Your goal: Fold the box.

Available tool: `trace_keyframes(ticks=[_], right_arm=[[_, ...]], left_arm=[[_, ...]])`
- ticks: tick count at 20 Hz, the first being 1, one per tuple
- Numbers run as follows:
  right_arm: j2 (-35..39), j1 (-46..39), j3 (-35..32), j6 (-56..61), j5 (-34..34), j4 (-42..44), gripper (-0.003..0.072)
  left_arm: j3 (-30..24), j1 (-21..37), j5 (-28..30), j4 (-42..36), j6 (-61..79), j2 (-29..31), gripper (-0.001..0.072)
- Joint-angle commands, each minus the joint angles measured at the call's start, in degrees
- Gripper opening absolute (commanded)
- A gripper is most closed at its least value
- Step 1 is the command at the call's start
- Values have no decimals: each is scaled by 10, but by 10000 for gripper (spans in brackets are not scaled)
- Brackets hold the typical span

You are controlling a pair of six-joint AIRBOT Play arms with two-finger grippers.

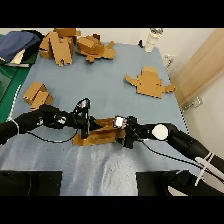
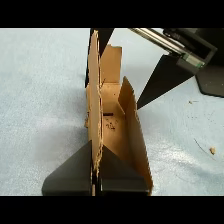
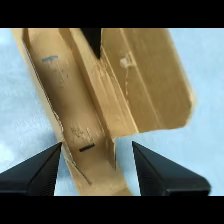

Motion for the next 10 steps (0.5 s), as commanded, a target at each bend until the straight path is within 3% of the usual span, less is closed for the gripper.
trace_keyframes(ticks=[1, 7, 10], right_arm=[[-45, -45, 21, -127, 57, 114, 708], [-124, -73, 57, -182, 179, 113, 708], [-122, -73, 57, -186, 155, 109, 708]], left_arm=[[0, 0, 0, 0, 0, 0, 12], [0, 0, 0, 0, 0, 0, 12], [0, 0, 0, 0, 0, 0, 12]])
